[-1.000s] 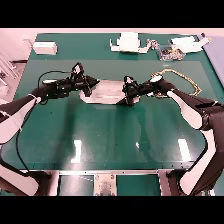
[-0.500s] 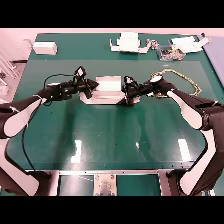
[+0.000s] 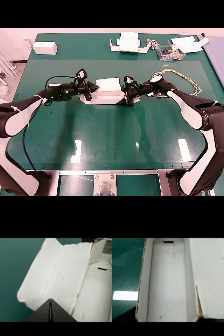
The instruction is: Fold the box and place the chain.
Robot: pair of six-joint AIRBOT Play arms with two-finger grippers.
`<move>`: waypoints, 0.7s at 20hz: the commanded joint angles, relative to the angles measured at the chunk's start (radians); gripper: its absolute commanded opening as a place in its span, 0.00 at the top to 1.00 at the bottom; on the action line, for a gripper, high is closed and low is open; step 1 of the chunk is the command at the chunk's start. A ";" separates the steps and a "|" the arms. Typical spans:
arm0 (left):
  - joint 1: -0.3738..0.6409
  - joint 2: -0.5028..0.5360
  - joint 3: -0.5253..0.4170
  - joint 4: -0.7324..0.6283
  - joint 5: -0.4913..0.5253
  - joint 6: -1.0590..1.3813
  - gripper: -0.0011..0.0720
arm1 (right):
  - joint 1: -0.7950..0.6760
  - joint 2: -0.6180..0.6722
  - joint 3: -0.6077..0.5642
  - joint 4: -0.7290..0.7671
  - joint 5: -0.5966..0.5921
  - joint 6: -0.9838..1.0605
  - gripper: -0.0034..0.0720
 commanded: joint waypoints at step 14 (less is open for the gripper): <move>0.110 0.198 0.003 0.203 -0.157 -0.149 0.47 | 0.000 0.000 0.000 0.000 0.001 0.000 0.17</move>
